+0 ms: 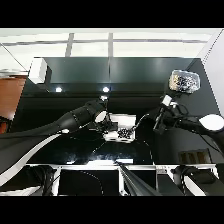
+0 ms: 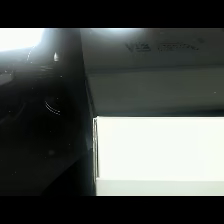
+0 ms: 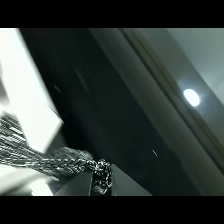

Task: Fold the box and place the chain.

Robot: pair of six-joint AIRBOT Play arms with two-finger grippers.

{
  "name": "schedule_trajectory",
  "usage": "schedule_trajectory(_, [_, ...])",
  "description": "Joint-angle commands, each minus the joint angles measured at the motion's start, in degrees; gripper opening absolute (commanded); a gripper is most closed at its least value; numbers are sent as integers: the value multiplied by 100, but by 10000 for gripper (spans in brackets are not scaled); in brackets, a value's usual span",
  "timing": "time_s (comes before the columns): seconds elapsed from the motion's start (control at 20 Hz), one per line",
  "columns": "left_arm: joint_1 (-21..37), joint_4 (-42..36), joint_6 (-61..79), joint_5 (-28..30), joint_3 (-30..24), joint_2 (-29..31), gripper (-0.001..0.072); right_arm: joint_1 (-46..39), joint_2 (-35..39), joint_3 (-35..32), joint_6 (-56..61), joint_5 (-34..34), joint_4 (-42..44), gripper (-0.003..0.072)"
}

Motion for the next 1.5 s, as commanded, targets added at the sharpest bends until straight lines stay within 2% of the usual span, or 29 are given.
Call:
schedule_trajectory(0.0, [2, 2, 9, 4, -2, 0, 33, -105, 688, 328, 938, 929, 345, 42])
schedule_trajectory(0.2, [0, 0, 7, 7, -2, 0, 33, 37, 695, 568, 1438, 1268, 1502, 44])
schedule_trajectory(0.35, [2, 7, 7, 9, -2, 0, 33, 516, 431, 568, 1674, 925, 1248, 44])
schedule_trajectory(0.4, [2, 7, 9, 11, -2, 0, 33, 640, 286, 568, 1681, 890, 1250, 82])
schedule_trajectory(0.5, [2, 4, 9, 7, -2, 0, 33, 782, 118, 568, 1681, 695, 1121, 507])
schedule_trajectory(0.55, [2, 4, 9, 9, -2, 0, 33, 756, 116, 568, 1679, 380, 901, 614])
schedule_trajectory(0.7, [2, 22, 9, 22, -2, 0, 33, 299, 120, 568, 1650, -282, -105, 607])
schedule_trajectory(0.8, [2, 22, 7, 57, -2, 0, 33, 9, 4, 479, 1611, -330, -1172, 607])
schedule_trajectory(0.85, [2, 20, 7, 68, -2, 0, 33, -22, -90, 330, 1545, -354, -1425, 608])
schedule_trajectory(1.05, [2, 20, 7, 37, -2, 0, 33, 352, -647, -407, -131, -776, -1084, 609])
schedule_trajectory(1.15, [0, 20, 7, 11, -2, 0, 33, 619, -1040, -433, -664, -922, -935, 608])
schedule_trajectory(1.3, [2, 20, 9, 9, -2, 0, 33, 837, -1598, -431, -2074, -1040, 42, 607])
schedule_trajectory(1.45, [2, 22, 7, 11, -2, 0, 32, 855, -1873, -428, -2675, -1045, 358, 607])
